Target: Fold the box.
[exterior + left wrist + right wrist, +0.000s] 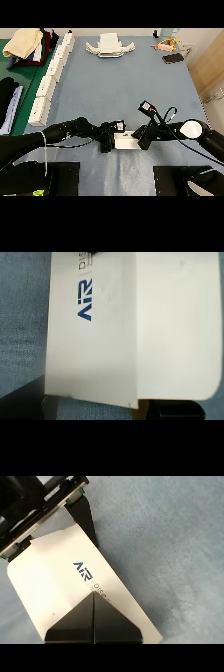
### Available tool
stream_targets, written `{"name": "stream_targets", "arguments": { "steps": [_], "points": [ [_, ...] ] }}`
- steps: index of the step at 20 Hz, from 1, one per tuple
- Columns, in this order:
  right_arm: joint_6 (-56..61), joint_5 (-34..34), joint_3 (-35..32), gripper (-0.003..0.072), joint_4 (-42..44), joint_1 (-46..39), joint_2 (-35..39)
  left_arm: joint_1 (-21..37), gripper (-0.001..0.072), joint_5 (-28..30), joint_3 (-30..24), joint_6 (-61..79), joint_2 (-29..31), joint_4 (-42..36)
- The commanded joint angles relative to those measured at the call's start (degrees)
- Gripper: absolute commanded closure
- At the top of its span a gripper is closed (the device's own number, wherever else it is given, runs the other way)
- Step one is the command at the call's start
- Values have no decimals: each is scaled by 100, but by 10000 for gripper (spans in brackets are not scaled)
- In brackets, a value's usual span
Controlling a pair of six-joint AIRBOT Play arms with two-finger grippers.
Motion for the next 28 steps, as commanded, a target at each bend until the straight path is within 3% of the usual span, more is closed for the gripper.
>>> {"name": "stream_targets", "arguments": {
  "steps": [1,9,13,14,17,19,21,28],
  "points": [
    [-245,-662,-321,682,-118,249,160,2,285,0,4,0,-2,0],
    [-240,-673,-337,680,-404,516,164,0,285,0,4,0,-2,0],
    [-396,-544,-164,512,-422,516,330,0,285,2,4,0,-2,0],
    [-581,-422,-81,392,-435,516,385,0,285,2,4,0,-2,0],
    [-1182,164,90,163,-728,516,413,0,285,2,4,0,-2,0],
    [-1705,363,83,153,-953,516,380,2,285,2,4,0,-2,0],
    [-2378,280,81,98,-931,518,302,0,285,0,4,0,-2,-2],
    [-3589,-271,79,83,-914,975,17,0,285,2,4,0,-2,0]
  ]
}}
